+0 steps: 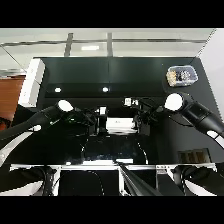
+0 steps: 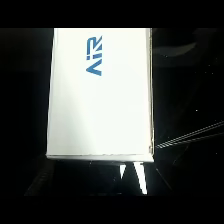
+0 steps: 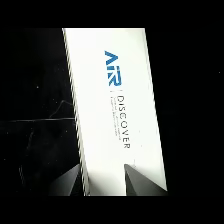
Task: Fold the box and place the chain.
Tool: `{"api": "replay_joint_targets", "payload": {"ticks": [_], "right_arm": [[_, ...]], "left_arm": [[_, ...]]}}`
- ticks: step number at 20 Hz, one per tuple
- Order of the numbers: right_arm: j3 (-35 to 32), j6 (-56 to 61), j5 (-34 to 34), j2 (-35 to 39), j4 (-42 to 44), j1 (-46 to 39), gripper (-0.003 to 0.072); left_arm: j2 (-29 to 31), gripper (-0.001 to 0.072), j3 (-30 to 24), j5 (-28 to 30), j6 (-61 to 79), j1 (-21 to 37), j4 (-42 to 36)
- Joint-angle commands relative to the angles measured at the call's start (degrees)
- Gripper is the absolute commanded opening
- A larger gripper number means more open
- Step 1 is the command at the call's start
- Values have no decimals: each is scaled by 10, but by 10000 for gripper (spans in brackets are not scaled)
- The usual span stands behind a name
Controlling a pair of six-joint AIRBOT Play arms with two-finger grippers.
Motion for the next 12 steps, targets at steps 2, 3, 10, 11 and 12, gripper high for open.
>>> {"api": "replay_joint_targets", "payload": {"ticks": [2, 3, 10, 11, 12], "right_arm": [[-16, 0, -5, 0, 1, 0, 334], [-18, 0, -5, 0, 1, 0, 334], [0, 173, 83, 19, -1, -15, 329], [0, 236, 109, 26, 0, -26, 184], [-2, 281, 145, 26, 5, -39, 8]], "left_arm": [[0, 360, 0, 0, 0, 0, 0], [0, 360, 0, 0, 0, 0, 0], [0, 361, 0, 0, 0, 0, 0], [0, 360, 0, 1, 0, 0, 0], [0, 360, 0, 0, 0, 0, 0]]}}
